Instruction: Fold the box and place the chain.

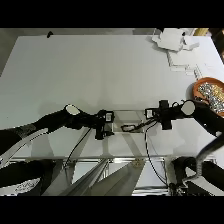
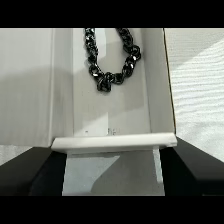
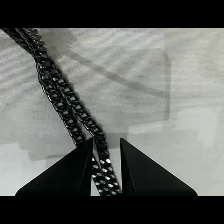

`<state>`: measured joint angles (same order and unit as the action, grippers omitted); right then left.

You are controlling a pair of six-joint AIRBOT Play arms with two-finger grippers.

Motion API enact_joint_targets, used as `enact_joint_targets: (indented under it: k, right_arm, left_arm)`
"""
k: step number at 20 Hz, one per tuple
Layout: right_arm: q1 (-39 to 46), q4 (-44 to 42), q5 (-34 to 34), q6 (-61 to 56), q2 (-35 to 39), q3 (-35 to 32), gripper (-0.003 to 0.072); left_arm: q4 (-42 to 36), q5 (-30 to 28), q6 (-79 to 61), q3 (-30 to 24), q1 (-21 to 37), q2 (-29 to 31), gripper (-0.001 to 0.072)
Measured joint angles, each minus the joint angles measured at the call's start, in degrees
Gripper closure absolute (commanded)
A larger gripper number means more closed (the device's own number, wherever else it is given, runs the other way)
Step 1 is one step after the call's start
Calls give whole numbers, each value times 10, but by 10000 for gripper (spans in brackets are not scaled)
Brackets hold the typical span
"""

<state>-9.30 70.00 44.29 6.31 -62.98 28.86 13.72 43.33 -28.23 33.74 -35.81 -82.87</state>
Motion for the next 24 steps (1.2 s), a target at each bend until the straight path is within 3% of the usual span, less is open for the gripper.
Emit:
enact_joint_targets:
  k: [3, 5, 9, 14, 19, 24]
  right_arm:
    - [0, 0, -3, 0, 0, -5, 538]
    - [0, 0, 1, 0, 0, -7, 669]
    - [0, 1, -3, 0, 11, -10, 669]
    - [0, -12, 25, -1, 97, -10, 669]
    - [0, -171, 113, -2, 184, -10, 669]
    - [-24, -321, 172, 7, 207, -10, 669]
  left_arm:
    - [0, 0, 0, 0, 0, 0, 437]
    - [0, 0, 0, 0, 0, 0, 437]
    - [0, 0, 0, 0, 0, 0, 437]
    - [0, 0, 0, 0, 0, 0, 437]
    - [0, 0, 0, 0, 0, 0, 437]
    - [0, 0, 0, 0, 0, 0, 437]
